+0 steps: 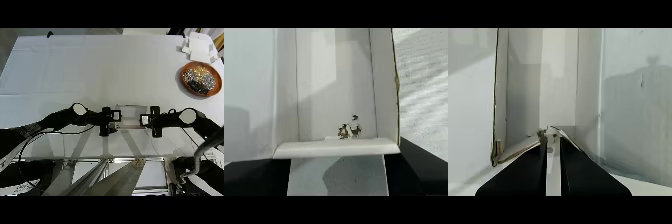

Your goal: Fold the box and place the chain.

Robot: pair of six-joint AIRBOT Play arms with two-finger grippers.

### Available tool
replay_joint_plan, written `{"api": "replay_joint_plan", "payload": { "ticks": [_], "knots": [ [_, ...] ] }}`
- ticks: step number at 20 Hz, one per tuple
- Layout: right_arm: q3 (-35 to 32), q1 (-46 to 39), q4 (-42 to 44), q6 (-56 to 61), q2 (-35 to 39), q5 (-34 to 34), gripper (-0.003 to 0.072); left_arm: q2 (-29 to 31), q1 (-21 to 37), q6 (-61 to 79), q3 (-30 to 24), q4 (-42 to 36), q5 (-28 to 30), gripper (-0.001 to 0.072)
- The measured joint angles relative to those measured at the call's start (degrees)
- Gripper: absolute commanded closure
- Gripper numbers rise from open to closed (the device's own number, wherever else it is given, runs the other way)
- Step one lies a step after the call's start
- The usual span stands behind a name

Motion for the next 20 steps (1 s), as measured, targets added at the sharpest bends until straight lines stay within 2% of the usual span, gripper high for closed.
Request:
{"api": "replay_joint_plan", "payload": {
  "ticks": [2, 4, 7, 10, 11, 12, 13, 16, 20],
  "knots": [
    [0.00, 0.02, 1.62, -0.35, -0.52, -0.04, 0.0591, 0.00, 0.00, 0.02, 0.00, 0.00, 0.00, 0.0435],
    [0.00, 0.02, 3.08, -1.05, -1.09, -0.13, 0.0541, 0.00, 0.00, 0.02, 0.00, 0.00, 0.00, 0.0435],
    [0.00, 0.02, 4.72, -1.46, -1.53, -0.13, 0.0363, 0.00, 0.00, 0.02, 0.00, 0.00, 0.00, 0.0435],
    [0.00, 0.02, 5.33, -1.73, -1.66, -0.07, 0.0366, 0.00, 0.00, 0.02, 0.00, 0.00, 0.00, 0.0435],
    [0.00, 0.02, 5.53, -1.81, -1.70, 0.00, 0.0386, 0.00, 0.00, 0.02, 0.00, 0.00, 0.00, 0.0435],
    [0.00, 0.02, 5.64, -1.84, -1.70, 0.07, 0.0512, 0.00, 0.00, 0.02, 0.00, 0.00, 0.00, 0.0435],
    [0.00, 0.02, 5.73, -1.84, -1.70, 0.22, 0.0679, 0.00, 0.00, 0.04, 0.00, 0.00, 0.00, 0.0435],
    [0.02, 0.04, 3.74, 1.95, -1.20, 1.66, 0.0676, 0.00, -0.02, 0.09, 0.00, 0.00, 0.00, 0.0435],
    [0.00, 0.04, -4.37, 14.51, 1.77, 2.93, 0.0676, 0.00, -0.02, 0.09, 0.00, 0.00, 0.00, 0.0435]
  ]
}}
